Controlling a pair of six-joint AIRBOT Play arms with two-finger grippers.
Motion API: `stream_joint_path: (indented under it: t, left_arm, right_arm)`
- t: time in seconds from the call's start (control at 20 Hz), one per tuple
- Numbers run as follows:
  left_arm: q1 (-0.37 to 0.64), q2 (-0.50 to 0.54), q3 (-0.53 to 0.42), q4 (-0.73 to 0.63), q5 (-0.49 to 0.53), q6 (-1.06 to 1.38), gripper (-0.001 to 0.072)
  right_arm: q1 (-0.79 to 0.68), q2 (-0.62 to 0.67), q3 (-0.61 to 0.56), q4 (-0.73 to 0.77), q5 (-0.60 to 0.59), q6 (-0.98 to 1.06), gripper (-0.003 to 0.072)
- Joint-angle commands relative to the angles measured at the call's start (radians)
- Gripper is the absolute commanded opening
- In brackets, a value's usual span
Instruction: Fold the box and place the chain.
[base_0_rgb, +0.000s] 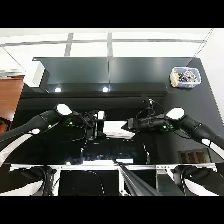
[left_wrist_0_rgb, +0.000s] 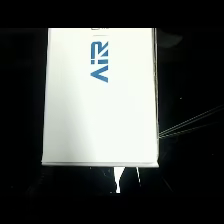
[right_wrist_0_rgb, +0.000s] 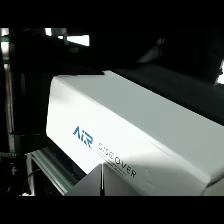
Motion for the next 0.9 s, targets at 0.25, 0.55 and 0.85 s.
stream_joint_path:
  t: [0.25,0.55,0.85]
  left_arm:
    - [0.000,0.000,0.000,-0.001,0.001,-0.002,0.0410]
    - [0.000,0.000,0.000,-0.001,0.001,-0.002,0.0410]
    - [0.014,0.011,0.015,-0.001,0.006,-0.078,0.0566]
  right_arm:
    - [0.011,-0.002,-0.005,-0.129,-0.065,0.092,0.0015]
    - [-0.043,0.061,0.108,-0.160,0.138,0.011,0.0016]
    - [-0.298,0.231,0.315,-0.554,0.438,0.094,0.0015]
